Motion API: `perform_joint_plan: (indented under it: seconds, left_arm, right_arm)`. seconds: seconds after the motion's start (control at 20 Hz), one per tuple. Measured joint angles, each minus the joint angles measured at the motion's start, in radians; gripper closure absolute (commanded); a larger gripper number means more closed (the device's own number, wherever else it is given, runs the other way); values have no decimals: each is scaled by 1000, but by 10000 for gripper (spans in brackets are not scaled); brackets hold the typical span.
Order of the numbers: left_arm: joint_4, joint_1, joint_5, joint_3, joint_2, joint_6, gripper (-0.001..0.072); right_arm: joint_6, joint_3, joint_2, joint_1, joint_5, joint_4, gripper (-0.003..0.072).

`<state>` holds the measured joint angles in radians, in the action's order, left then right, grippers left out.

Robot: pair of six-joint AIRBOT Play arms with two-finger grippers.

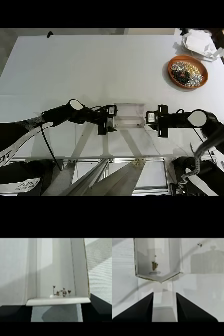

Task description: Fold the box and place the chain.

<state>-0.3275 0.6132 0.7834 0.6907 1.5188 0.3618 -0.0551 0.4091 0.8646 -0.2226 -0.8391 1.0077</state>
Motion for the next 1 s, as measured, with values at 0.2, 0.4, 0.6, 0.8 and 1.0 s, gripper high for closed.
perform_joint_plan:
  seconds: [0.2, 0.4, 0.6, 0.8, 1.0]
  left_arm:
    - [0, 0, 0, 0, 0, 0, 338]
    - [0, 0, 0, 0, 0, 0, 338]
    - [2, 0, 0, 0, 0, -2, 339]
    - [0, 0, 0, 0, 0, -2, 339]
    - [-2, 0, 0, 0, -1, 4, 339]
  right_arm:
    - [-41, 0, 55, -21, 43, -56, 468]
    - [-51, 0, 93, -60, 81, -82, 652]
    - [-56, 0, 120, -101, 114, -111, 655]
    - [-58, -1, 130, -139, 131, -133, 645]
    - [-60, -1, 134, -155, 127, -149, 515]
